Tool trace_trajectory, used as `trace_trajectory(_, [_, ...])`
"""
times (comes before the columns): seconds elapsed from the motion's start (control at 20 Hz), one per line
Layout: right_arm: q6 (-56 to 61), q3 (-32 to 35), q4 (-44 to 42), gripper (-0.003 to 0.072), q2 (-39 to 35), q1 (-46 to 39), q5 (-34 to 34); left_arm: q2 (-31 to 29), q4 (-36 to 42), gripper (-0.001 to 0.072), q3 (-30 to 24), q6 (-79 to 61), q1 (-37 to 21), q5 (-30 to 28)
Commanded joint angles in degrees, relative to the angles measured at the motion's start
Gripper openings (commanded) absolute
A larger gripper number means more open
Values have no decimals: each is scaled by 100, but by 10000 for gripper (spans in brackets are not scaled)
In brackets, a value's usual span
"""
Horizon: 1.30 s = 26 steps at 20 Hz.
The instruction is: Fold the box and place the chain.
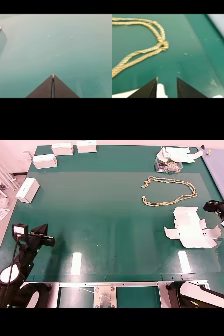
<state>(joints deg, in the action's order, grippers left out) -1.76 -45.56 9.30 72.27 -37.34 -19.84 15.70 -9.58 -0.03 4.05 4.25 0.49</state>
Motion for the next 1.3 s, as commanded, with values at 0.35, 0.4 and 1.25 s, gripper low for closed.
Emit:
trace_trajectory(0.35, [5676,-2013,6411,417,61,-828,-4011,-4,0,20,2,-2,0,0])
trace_trajectory(0.4, [5731,-2210,6778,417,68,-881,-4315,-4,-2,20,4,-2,0,0])
trace_trajectory(1.25, [5702,-2656,7388,457,1228,-1287,-5112,-4,-2,21,4,-2,0,-2])
